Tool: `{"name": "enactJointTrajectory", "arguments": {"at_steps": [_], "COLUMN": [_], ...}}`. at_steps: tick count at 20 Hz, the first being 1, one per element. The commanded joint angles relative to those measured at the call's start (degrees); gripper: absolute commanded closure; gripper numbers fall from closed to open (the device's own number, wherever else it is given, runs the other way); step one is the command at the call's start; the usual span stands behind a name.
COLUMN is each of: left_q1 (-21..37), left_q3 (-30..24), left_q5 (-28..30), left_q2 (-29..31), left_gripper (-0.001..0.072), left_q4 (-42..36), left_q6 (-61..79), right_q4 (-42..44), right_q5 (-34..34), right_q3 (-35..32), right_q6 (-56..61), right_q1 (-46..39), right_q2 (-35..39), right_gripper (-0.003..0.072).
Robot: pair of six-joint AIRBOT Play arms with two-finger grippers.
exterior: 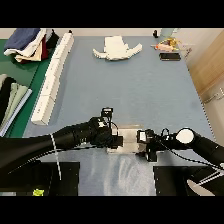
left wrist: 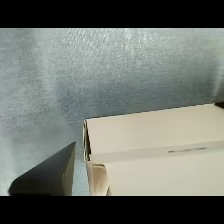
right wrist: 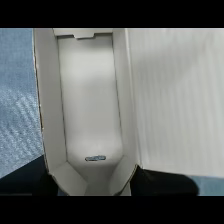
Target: Fold the box.
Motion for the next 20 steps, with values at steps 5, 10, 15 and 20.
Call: {"name": "enactJointTrajectory", "arguments": {"at_steps": [5, 10, 15, 20], "left_q1": [-1.84, -1.81, -1.81, -1.81], "left_q3": [3.39, 4.09, 4.11, 4.20], "left_q5": [-4.39, -5.22, -5.31, -5.44], "left_q2": [-4.04, -5.27, -5.27, -5.27], "left_gripper": [0.0361, 0.0694, 0.0694, 0.0186], "left_q4": [1.92, 3.65, 3.69, 1.95], "left_q6": [-5.03, -5.86, -6.99, -7.30], "right_q4": [0.00, 0.00, 0.00, 0.00], "right_q5": [0.02, 0.00, 0.00, 0.00], "right_q3": [0.04, 0.04, 0.04, 0.04], "right_q6": [0.02, 0.02, 0.02, 0.02], "right_q1": [0.00, 0.00, 0.00, 0.00], "right_q2": [0.00, 0.00, 0.00, 0.00], "right_gripper": [0.0173, 0.0173, 0.0173, 0.0173]}}
